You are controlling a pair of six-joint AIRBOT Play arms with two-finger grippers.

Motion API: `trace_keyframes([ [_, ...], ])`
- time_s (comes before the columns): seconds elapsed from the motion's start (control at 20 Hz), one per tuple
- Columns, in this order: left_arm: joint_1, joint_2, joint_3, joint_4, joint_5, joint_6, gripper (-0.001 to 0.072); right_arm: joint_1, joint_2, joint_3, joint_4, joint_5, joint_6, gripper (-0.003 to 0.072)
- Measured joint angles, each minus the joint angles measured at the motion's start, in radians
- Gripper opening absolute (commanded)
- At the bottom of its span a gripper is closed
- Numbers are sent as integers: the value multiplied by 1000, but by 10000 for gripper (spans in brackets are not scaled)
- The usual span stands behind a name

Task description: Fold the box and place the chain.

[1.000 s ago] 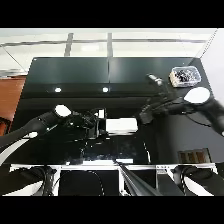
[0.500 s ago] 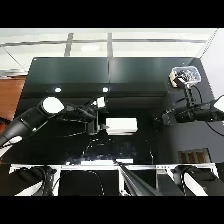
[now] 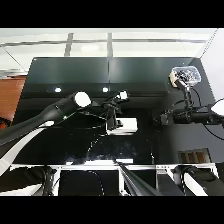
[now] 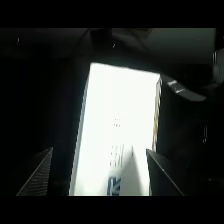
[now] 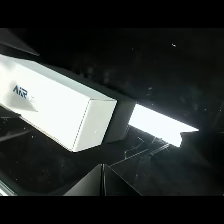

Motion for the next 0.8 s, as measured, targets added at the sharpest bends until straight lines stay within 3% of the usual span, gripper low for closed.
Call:
trace_keyframes([
  [0.5,-36,-51,60,77,-95,-20,711,0,0,-2,-2,-40,-19,17],
  [0.8,-84,-53,82,230,-113,-109,711,0,0,-2,-3,-54,-21,17],
])
